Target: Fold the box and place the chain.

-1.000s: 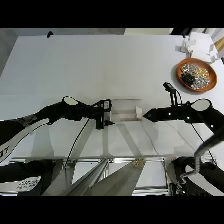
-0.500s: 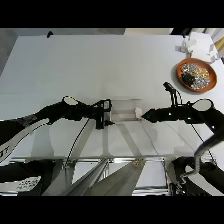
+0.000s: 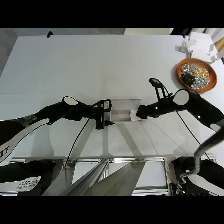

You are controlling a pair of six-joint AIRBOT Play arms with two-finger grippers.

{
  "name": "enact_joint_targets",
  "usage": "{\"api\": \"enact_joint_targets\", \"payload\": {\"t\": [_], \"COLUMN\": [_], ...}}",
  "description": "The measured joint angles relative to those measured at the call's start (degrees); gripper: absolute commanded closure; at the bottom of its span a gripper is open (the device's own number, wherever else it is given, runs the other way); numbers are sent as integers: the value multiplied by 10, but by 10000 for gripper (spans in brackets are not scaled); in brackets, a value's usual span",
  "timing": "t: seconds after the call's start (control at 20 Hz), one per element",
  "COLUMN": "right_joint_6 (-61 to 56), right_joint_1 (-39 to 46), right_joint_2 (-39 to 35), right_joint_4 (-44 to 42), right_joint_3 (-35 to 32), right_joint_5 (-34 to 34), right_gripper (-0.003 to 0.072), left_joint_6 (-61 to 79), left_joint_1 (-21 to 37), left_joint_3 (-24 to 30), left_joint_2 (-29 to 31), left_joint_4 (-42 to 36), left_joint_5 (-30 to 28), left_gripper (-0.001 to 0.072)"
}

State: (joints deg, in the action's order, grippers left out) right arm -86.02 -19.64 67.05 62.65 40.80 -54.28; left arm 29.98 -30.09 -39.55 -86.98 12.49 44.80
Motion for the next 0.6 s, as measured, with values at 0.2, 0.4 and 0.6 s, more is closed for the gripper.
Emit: {"api": "enact_joint_targets", "payload": {"t": [0.2, 0.4, 0.6], "right_joint_6": [-121, -216, -285], "right_joint_1": [-54, -91, -122], "right_joint_2": [34, 63, 90], "right_joint_4": [84, 124, 165], "right_joint_3": [38, 70, 91], "right_joint_5": [-14, -18, -25], "right_gripper": [210, 211, 231], "left_joint_6": [0, 0, 0], "left_joint_1": [0, 0, 0], "left_joint_3": [0, 0, 0], "left_joint_2": [0, 0, 0], "left_joint_4": [0, 0, 0], "left_joint_5": [0, 0, 0], "left_gripper": [503, 503, 503]}}
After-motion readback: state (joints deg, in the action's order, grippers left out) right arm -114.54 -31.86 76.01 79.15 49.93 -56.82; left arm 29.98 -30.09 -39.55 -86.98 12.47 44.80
